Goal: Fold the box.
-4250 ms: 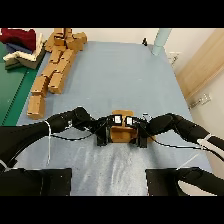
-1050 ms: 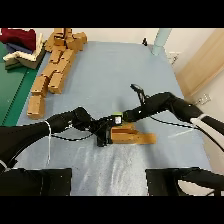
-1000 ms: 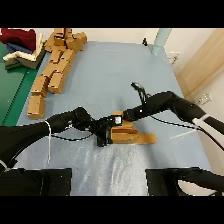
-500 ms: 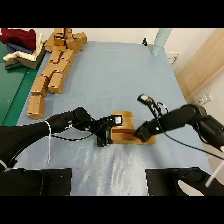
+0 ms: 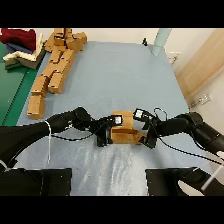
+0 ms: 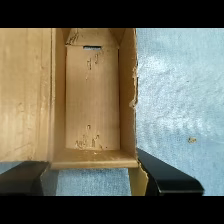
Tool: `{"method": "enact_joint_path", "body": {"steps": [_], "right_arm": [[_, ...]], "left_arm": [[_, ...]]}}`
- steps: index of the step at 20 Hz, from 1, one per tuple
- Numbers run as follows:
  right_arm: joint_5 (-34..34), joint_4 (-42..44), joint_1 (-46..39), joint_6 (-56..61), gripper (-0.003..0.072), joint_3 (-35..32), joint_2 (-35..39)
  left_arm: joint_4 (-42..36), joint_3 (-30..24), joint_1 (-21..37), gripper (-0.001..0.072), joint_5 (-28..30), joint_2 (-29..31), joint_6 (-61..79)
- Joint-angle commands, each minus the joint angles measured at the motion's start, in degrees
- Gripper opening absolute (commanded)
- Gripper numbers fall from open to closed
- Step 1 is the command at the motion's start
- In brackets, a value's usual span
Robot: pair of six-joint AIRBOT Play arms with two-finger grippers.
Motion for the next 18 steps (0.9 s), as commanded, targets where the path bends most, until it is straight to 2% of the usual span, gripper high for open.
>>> {"method": "enact_joint_path", "body": {"steps": [1,2,3,4,6,7,10,18], "right_arm": [[4.76,3.91,0.07,-11.10,0.0624,-0.24,-3.23],[5.46,5.05,0.07,-12.83,0.0543,-0.24,-4.02],[5.49,6.25,0.07,-14.12,0.0507,-0.24,-4.50],[5.29,7.56,0.07,-14.93,0.0504,-0.24,-4.61],[4.31,8.28,0.07,-15.52,0.0319,-0.24,-4.46],[3.48,8.59,0.07,-15.61,0.0279,-0.24,-4.48],[2.99,10.40,0.07,-16.26,0.0214,-0.61,-4.48],[5.84,14.80,0.13,-19.74,0.0195,-0.94,-4.59]], "left_arm": [[0.02,-0.02,0.04,0.0525,0.00,-0.02,0.00],[0.02,-0.02,0.04,0.0525,0.00,-0.02,0.00],[0.02,-0.02,0.04,0.0525,0.00,-0.02,0.00],[0.02,-0.02,0.04,0.0525,0.00,-0.02,0.00],[0.02,-0.02,0.04,0.0525,0.00,-0.02,0.00],[0.02,-0.02,0.04,0.0525,0.00,-0.02,0.00],[0.02,-0.02,0.04,0.0525,0.00,-0.02,0.00],[0.02,-0.02,0.04,0.0525,0.00,-0.02,0.00]]}}
